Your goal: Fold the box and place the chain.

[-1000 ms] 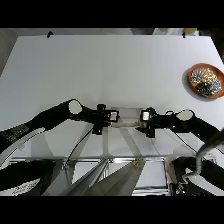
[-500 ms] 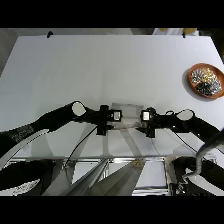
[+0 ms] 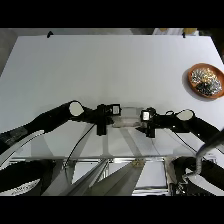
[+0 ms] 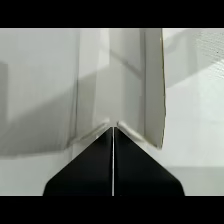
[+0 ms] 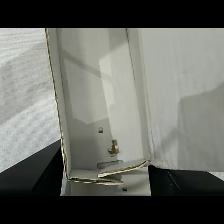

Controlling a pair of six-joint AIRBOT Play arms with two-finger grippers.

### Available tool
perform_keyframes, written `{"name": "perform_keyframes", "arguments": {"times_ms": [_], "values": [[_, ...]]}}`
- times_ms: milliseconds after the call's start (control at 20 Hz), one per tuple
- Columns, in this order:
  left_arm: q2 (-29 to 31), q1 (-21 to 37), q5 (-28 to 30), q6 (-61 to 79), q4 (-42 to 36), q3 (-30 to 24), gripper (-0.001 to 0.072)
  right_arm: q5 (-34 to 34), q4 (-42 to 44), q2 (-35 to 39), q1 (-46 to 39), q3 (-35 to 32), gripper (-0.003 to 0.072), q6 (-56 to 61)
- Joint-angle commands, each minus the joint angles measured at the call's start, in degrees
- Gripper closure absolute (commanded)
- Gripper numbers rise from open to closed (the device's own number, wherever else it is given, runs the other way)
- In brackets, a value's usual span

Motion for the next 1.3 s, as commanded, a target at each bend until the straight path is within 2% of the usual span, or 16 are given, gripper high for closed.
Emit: {"name": "perform_keyframes", "arguments": {"times_ms": [0, 150, 250, 350, 500, 800, 1000, 1250], "values": [[5.81, 3.26, -2.78, -21.57, 11.17, -0.02, 0.0708, 0.0, 0.0, 0.0, 0.02, -0.02, 0.0262, -0.02], [11.76, 8.07, -3.3, -44.37, 17.79, -0.02, 0.0708, 0.02, 0.0, 0.0, 0.02, -0.02, 0.0262, -0.02], [13.64, 10.99, -6.43, -57.57, 21.49, -0.02, 0.0708, 0.02, 0.0, 0.0, 0.02, -0.02, 0.0262, 0.0], [12.96, 13.16, -10.12, -68.37, 24.13, -0.98, 0.0707, 0.0, 0.0, 0.0, 0.02, -0.02, 0.0262, -0.02], [9.07, 13.31, -9.92, -78.75, 21.35, -4.7, 0.0707, 0.02, 0.0, 0.0, 0.02, -0.02, 0.0262, -0.02], [-0.37, 8.59, -6.93, -76.22, 7.69, -5.22, 0.0703, 0.02, 0.0, 0.0, 0.02, -0.02, 0.0262, 0.0], [-0.81, 5.57, -6.03, -73.46, 2.23, -4.74, 0.0704, 0.02, 0.0, 0.0, 0.02, -0.02, 0.0262, 0.0], [0.57, 4.31, -6.01, -73.44, 2.29, -1.99, 0.0701, 0.02, 0.0, 0.0, 0.02, -0.02, 0.0262, -0.02]]}}
